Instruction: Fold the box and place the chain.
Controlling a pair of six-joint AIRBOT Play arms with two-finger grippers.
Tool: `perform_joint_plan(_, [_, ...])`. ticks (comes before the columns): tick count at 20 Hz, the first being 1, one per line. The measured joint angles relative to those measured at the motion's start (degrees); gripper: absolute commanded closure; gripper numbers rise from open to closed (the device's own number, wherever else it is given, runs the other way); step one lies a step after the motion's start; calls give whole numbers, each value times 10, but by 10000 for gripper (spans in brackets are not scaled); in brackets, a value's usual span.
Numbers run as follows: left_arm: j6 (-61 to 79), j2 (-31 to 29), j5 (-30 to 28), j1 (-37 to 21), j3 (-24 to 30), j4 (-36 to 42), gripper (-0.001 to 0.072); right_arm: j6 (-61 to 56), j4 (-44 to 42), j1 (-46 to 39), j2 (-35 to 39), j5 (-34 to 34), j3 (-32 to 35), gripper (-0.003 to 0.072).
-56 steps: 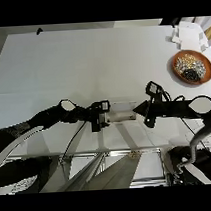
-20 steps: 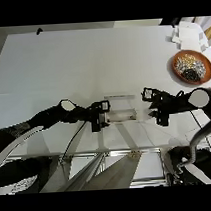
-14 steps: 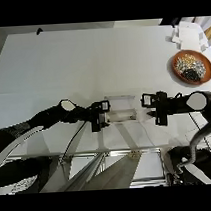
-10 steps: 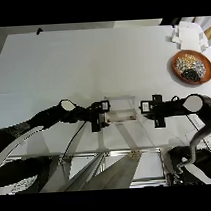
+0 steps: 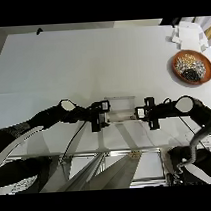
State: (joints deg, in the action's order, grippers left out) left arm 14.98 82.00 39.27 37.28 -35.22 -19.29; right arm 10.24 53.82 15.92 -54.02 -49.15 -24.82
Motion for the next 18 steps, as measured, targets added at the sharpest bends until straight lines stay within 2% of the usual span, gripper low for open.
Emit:
perform_joint_plan(8, [0, 0, 0, 0, 0, 0, 678, 5, -21, 18, -9, 29, 0, 652])
perform_joint_plan(12, [0, 0, 0, 0, 0, 0, 678, 7, -45, 19, -10, 35, 1, 628])
perform_joint_plan(15, [0, 0, 0, 0, 0, 0, 678, 8, -57, 19, -10, 37, 1, 507])
perform_joint_plan(18, [0, 0, 0, 0, 0, 0, 678, 16, -69, 19, -10, 37, 4, 507])
